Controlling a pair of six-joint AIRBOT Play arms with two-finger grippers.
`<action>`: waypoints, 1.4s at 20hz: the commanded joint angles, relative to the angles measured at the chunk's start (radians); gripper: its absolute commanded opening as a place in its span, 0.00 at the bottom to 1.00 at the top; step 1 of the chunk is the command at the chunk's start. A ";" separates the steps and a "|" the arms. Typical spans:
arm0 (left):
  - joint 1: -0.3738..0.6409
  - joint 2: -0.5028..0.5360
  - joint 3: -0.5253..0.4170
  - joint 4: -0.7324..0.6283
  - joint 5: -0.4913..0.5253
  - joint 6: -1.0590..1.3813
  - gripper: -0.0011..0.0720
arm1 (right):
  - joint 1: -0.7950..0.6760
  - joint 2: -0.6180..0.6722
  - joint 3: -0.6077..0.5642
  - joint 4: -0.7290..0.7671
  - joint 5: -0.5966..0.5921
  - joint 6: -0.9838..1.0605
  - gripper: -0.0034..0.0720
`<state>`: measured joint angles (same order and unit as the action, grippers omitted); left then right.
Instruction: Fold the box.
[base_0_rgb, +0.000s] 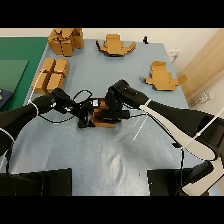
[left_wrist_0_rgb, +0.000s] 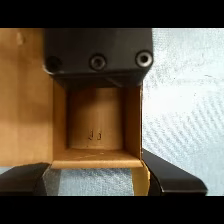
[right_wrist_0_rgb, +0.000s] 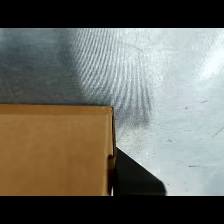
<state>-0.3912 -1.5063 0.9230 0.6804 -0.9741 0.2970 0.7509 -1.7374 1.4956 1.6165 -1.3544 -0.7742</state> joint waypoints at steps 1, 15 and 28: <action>0.000 0.000 0.000 0.001 -0.002 0.001 0.04 | 0.003 -0.011 0.005 -0.016 -0.003 0.014 0.05; 0.000 0.000 0.000 0.001 -0.001 0.001 0.04 | 0.003 -0.010 0.016 -0.038 0.041 -0.011 0.60; 0.000 0.000 -0.001 0.002 -0.001 0.001 0.04 | -0.132 0.461 -0.311 -0.037 0.313 -0.253 0.04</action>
<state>-0.3916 -1.5066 0.9226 0.6811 -0.9756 0.2985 0.6704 -1.4288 1.3239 1.5414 -1.2217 -0.9413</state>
